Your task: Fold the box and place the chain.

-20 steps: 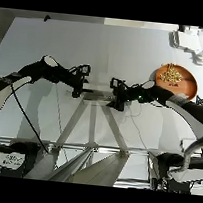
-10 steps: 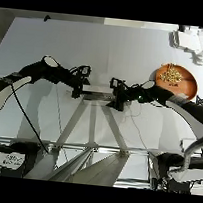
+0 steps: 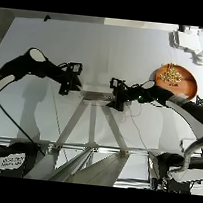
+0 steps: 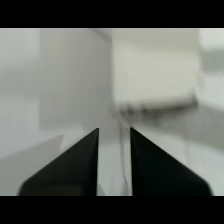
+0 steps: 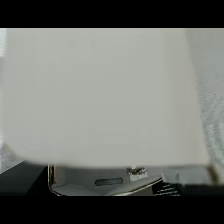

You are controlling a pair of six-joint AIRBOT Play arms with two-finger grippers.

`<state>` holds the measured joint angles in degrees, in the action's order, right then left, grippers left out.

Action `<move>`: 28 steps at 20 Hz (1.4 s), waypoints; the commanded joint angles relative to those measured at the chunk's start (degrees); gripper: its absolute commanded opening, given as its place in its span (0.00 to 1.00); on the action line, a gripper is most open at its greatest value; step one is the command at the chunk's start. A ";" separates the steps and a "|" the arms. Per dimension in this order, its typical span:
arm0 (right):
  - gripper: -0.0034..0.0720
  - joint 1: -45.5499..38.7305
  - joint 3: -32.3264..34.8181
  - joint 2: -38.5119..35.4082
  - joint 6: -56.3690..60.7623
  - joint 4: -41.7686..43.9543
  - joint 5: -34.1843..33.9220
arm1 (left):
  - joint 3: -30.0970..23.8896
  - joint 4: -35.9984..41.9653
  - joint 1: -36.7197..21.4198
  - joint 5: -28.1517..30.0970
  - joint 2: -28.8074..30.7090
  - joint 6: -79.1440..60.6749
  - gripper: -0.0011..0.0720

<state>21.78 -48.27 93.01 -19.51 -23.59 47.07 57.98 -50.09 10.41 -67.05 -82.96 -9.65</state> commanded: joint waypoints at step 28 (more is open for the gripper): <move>0.58 0.04 0.00 0.02 0.00 0.00 0.04 | -0.09 -4.96 5.18 7.89 2.89 22.08 0.04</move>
<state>21.78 -48.27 93.01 -19.53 -23.59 47.09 57.89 -46.44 15.64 -56.97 -82.87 14.48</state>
